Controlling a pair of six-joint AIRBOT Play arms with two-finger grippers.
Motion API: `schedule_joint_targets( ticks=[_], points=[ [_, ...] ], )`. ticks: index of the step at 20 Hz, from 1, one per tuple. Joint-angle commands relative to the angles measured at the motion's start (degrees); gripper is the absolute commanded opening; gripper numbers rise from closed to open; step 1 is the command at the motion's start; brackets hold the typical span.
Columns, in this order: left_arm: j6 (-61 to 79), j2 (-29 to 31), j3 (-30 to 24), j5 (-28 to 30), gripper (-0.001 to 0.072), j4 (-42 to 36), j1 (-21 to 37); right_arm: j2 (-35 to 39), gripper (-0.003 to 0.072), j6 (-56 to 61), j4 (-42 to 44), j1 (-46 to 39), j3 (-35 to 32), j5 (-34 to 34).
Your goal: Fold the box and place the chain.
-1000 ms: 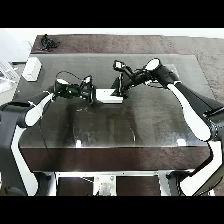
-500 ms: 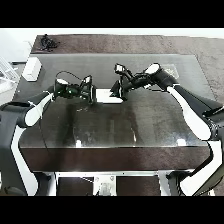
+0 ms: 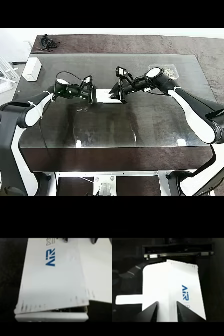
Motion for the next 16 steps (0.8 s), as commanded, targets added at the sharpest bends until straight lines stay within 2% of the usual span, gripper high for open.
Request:
schedule_joint_targets(
  ticks=[1, 7, 11, 14, 16],
  points=[
    [0.0, 0.04, 0.02, 0.02, 0.029, 0.02, 0.04, -0.42, 0.0358, -0.81, 0.11, 0.0, -0.63, -2.95],
    [0.0, 0.04, 0.02, 0.04, 0.029, 0.02, 0.04, 0.76, 0.0363, -2.91, 0.17, 0.26, -0.63, -5.05],
    [0.0, 0.04, 0.02, 0.02, 0.029, 0.02, 0.04, 0.9, 0.0331, -2.91, 0.2, 0.24, -0.66, -4.98],
    [0.0, 0.04, 0.02, 0.02, 0.029, 0.02, 0.04, 0.98, 0.0332, -2.19, 0.33, 0.15, -0.66, -1.29],
    [0.0, 0.04, 0.02, 0.02, 0.029, 0.02, 0.04, 2.16, 0.0298, -2.14, 0.59, -0.2, -2.19, -0.57]
  ],
)
